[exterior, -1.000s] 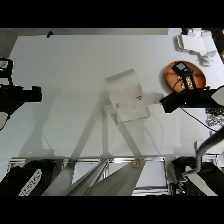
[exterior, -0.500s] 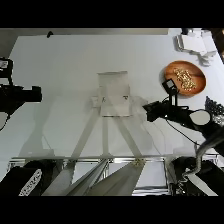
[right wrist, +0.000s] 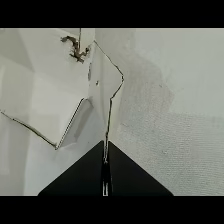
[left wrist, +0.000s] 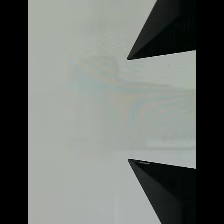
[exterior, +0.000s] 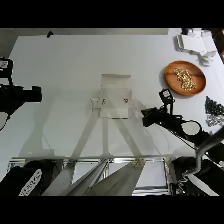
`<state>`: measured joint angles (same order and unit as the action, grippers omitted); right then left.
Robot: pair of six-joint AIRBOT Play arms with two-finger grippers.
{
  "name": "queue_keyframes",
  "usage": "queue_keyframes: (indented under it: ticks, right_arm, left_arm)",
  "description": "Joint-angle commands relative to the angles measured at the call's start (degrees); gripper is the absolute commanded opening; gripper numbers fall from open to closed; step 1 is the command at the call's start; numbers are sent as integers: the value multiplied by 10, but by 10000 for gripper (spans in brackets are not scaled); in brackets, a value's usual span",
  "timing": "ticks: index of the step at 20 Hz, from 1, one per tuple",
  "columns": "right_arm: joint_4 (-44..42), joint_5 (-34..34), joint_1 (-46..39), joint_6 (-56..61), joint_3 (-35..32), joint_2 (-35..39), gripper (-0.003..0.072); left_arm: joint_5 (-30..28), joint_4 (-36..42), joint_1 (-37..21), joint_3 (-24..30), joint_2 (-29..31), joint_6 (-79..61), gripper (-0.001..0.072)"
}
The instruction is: Fold the box and place the chain.
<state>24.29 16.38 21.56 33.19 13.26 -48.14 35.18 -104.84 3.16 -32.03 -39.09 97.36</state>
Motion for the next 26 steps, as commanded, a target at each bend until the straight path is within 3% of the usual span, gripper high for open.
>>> queue_keyframes:
  ticks: [1, 7, 9, 11, 15, 18, 23, 25, 26]
  right_arm:
    - [-6, -6, 4, -1, -2, 0, 13]
    - [-6, -7, 4, -1, -2, 0, 13]
    - [-6, -7, 4, -1, -2, 0, 13]
    - [-6, -7, 4, -1, -2, 0, 13]
    - [-6, -7, 4, -1, -2, 0, 13]
    - [-6, -8, 4, -1, -2, 0, 13]
    - [-6, -8, 4, -1, -2, 0, 13]
    - [-6, -8, 4, -1, -2, 0, 13]
    - [-6, -8, 4, -1, -2, 0, 13]
  left_arm:
    - [-1, 0, 0, 0, 0, 2, 695]
    - [-31, 37, 1, 0, -7, 1, 691]
    - [-32, 37, 1, -1, -20, -3, 542]
    - [-30, 37, 2, -4, -41, -10, 542]
    - [26, 63, 2, -86, -119, -61, 555]
    - [63, 199, 6, -179, -203, -174, 555]
    - [242, 532, 10, -356, -395, -463, 580]
    - [286, 613, 15, -404, -462, -540, 594]
    - [301, 637, 20, -424, -492, -572, 640]
